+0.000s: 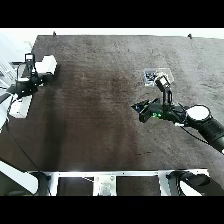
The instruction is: Fold the box and place the chain.
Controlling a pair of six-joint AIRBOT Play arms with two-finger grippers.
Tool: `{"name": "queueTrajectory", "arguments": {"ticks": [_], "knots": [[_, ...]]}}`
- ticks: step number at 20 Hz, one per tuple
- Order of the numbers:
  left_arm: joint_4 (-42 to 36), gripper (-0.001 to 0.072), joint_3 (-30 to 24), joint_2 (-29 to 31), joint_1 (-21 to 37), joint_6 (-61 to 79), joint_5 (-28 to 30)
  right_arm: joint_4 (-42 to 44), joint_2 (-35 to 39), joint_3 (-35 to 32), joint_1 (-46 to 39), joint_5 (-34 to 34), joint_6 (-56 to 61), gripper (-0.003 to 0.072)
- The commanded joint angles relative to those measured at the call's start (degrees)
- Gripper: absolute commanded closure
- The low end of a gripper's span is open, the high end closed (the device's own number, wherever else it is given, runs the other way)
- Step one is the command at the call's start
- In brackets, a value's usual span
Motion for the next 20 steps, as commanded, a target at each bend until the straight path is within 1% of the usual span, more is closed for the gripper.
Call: {"name": "queueTrajectory", "arguments": {"ticks": [1, 3, 8, 11, 12, 13, 14, 15, 20], "knots": [[-0.02, 0.0142, -0.57, -0.20, 0.07, -0.33, 0.13, 0.02, -0.24, -0.02, 0.04, -0.17, 0.00, 0.0679], [-0.02, -0.0007, -0.57, -0.20, 0.07, -0.28, 1.57, 0.02, -0.24, -0.02, 0.04, -0.20, 0.00, 0.0678], [0.70, -0.0009, -0.57, 0.13, 0.07, -0.20, 1.68, 0.02, -0.24, -0.02, 0.04, -0.17, 0.00, 0.0678], [1.25, -0.0009, -0.57, 2.69, 0.11, -0.20, 0.83, 0.02, -0.24, -0.02, 0.04, -0.15, 0.00, 0.0678], [1.66, -0.0009, -0.57, 4.15, 0.11, -0.20, 0.04, 0.04, -0.24, -0.02, 0.04, -0.15, 0.02, 0.0627], [1.86, -0.0009, -0.57, 5.31, 0.11, -0.22, -0.39, 0.02, -0.24, -0.02, 0.04, -0.15, 0.02, 0.0506], [2.03, -0.0009, -0.57, 6.47, 0.11, -0.22, -0.92, 0.24, -0.24, -0.02, 0.04, -0.17, 0.00, 0.0414], [2.05, -0.0009, -0.57, 7.41, 0.11, -0.24, -1.29, 0.46, -0.24, -0.02, 0.04, -0.15, 0.02, 0.0382], [2.27, -0.0009, -0.57, 12.07, 0.11, -0.28, -6.75, 0.44, -0.24, -0.02, 0.04, -0.11, 0.02, 0.0380]]}}
